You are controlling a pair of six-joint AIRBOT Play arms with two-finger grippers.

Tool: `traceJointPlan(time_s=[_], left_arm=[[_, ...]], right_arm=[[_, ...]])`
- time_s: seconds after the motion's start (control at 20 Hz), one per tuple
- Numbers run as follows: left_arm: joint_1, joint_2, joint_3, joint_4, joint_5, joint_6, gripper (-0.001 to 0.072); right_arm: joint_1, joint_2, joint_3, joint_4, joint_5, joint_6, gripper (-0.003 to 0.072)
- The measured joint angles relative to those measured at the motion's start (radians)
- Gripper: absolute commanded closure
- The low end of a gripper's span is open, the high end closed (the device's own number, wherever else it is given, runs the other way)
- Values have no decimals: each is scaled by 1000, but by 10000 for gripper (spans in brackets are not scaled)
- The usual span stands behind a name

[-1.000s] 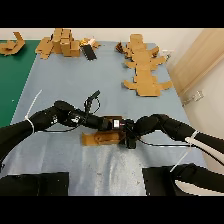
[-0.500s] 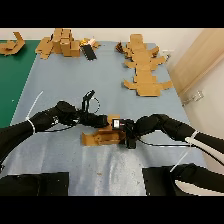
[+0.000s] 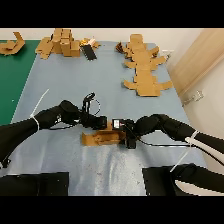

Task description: Fold the box.

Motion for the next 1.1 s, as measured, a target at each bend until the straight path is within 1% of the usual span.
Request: traceJointPlan(time_s=[0.35, 0.55, 0.7, 0.9, 1.0, 1.1], left_arm=[[0, -19, 14, 6, -32, -19, 699], [31, -19, 24, -26, -86, 16, 700], [85, -14, 29, -84, -160, 108, 700], [188, -10, 31, -208, -289, 280, 701], [252, -2, 29, -242, -356, 350, 701], [312, 19, 16, -243, -406, 397, 702]], right_arm=[[0, 0, 0, 0, 0, 0, 185], [0, 0, 0, 0, 0, 0, 185], [0, 0, 0, 0, 0, 0, 185], [0, 0, 0, 0, 0, 0, 185], [0, 0, 0, 0, 0, 0, 185], [0, 0, 0, 0, 0, 0, 185]])
